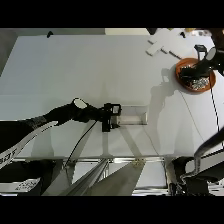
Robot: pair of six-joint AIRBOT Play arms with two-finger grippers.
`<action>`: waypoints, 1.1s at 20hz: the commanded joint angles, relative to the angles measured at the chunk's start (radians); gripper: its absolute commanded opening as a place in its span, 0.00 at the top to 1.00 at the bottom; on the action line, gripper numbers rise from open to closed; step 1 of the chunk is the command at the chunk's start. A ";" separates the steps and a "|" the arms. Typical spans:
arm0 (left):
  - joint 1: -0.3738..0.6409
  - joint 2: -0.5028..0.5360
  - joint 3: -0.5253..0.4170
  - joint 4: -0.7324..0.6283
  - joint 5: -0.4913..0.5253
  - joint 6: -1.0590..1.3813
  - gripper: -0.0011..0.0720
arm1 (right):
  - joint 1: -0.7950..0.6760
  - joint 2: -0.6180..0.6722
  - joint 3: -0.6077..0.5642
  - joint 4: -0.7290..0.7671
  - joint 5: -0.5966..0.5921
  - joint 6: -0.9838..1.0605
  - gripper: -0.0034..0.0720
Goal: Fold the box and place the chain.
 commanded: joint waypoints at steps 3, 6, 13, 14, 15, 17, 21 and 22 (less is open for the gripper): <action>0.000 0.000 0.000 0.000 0.000 0.000 0.97 | 0.000 -0.010 0.001 0.000 0.016 0.004 0.93; 0.000 0.000 0.000 0.000 0.000 0.000 0.97 | 0.000 0.005 0.001 0.000 0.041 0.004 0.93; 0.000 0.000 0.000 0.000 0.000 0.000 0.97 | 0.000 0.224 0.001 0.014 0.146 -0.050 0.94; 0.000 0.000 0.000 0.000 0.000 0.000 0.97 | 0.000 0.268 0.001 0.030 0.187 -0.070 0.94; 0.000 0.000 0.000 0.000 0.000 0.000 0.97 | 0.000 0.311 0.001 0.049 0.227 -0.093 0.94; 0.000 0.000 0.000 0.000 0.000 0.000 0.97 | 0.000 0.404 0.001 0.116 0.301 -0.113 0.94; 0.000 0.000 0.000 0.000 0.000 0.000 0.97 | 0.000 0.611 0.001 0.358 0.362 -0.142 0.94; 0.000 0.000 0.000 0.000 0.000 0.000 0.97 | 0.003 0.662 0.001 0.386 0.384 -0.143 0.94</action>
